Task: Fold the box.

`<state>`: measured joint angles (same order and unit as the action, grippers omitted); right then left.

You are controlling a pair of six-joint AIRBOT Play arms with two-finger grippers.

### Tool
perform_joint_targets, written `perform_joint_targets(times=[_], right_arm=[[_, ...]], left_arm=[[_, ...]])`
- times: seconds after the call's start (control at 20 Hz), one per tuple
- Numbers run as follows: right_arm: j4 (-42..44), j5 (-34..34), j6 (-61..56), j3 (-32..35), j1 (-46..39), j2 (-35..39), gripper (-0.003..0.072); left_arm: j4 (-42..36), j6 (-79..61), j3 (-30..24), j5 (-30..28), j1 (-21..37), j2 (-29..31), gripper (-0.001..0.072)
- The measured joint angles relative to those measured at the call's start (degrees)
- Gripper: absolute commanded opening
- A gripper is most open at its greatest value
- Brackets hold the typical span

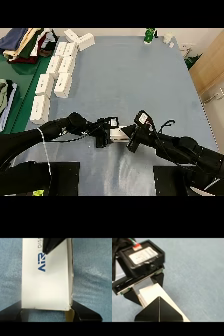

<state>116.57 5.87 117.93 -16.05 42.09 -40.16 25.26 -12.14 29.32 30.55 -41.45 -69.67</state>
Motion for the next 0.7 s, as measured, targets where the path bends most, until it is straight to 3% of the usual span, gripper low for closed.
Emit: perform_joint_targets(times=[0.25,0.7], right_arm=[[1.70,-8.74,-6.29,5.33,1.09,0.15,0.0005],[2.14,-13.14,-14.71,7.98,3.58,-4.66,0.0005]], left_arm=[[0.00,0.00,0.00,0.00,0.00,0.00,0.0471],[0.00,0.04,0.00,0.00,0.00,0.00,0.0471]])
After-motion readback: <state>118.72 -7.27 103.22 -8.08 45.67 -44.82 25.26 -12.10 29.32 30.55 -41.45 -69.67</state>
